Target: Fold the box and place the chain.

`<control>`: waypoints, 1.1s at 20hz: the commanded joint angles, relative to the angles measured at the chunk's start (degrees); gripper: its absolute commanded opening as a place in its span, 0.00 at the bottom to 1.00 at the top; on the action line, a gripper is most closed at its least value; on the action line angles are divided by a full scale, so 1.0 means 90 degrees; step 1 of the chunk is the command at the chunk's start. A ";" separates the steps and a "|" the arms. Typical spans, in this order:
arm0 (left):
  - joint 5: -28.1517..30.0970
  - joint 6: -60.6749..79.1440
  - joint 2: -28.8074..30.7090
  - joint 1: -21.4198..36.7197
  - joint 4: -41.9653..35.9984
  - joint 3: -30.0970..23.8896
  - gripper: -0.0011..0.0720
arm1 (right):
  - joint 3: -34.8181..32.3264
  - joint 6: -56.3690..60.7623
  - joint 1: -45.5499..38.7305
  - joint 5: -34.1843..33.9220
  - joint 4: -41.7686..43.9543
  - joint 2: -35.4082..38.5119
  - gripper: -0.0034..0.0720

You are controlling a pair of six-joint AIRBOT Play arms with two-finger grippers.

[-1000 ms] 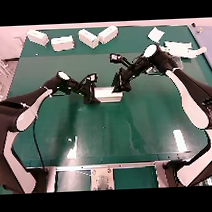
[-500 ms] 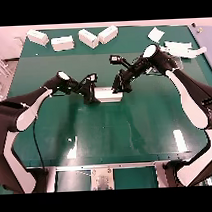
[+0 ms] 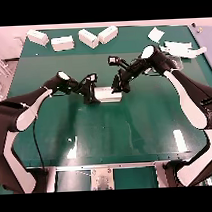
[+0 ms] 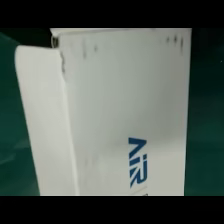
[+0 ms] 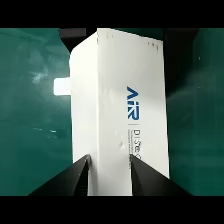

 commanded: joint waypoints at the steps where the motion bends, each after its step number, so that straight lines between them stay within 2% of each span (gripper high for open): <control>1: -0.0002 0.0005 -0.0005 0.0002 0.0002 -0.0002 0.66 | 0.0007 0.0005 0.0034 -0.0250 -0.0134 -0.0005 0.40; 8: -0.0002 0.0005 -0.0005 0.0005 0.0002 -0.0002 0.66 | 0.0478 0.0010 0.0032 -0.0189 -0.0068 0.0002 0.40; 16: -0.0002 0.0005 -0.0005 0.0002 0.0002 -0.0002 0.66 | 0.0347 0.0175 0.0032 -0.0199 -0.0083 -0.0007 0.40; 22: -0.0002 0.0005 -0.0005 0.0002 0.0002 -0.0002 0.66 | 0.0223 0.0175 0.0032 -0.0549 -0.0078 -0.0022 0.40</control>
